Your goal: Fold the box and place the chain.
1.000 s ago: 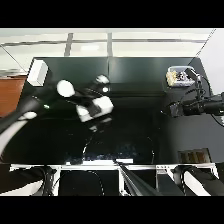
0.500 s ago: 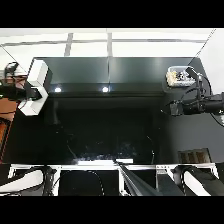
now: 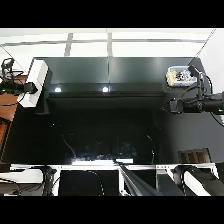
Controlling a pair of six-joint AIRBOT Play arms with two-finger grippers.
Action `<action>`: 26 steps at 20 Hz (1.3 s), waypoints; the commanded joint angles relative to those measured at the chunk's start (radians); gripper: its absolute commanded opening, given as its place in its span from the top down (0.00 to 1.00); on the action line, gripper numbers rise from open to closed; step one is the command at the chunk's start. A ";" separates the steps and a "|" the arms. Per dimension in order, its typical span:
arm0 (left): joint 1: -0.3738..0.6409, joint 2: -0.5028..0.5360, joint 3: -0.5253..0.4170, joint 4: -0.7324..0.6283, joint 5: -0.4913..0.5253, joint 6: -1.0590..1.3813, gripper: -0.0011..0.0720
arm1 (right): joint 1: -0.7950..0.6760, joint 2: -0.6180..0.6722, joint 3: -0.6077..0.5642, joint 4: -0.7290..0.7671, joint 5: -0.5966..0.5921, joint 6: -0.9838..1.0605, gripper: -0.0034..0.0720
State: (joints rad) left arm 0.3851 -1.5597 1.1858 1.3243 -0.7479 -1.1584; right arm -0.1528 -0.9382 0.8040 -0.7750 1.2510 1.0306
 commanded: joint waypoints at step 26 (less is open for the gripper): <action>-0.327 0.865 -0.711 -0.355 -0.063 0.234 0.95 | 0.182 0.000 -0.176 -0.072 -0.493 0.005 0.93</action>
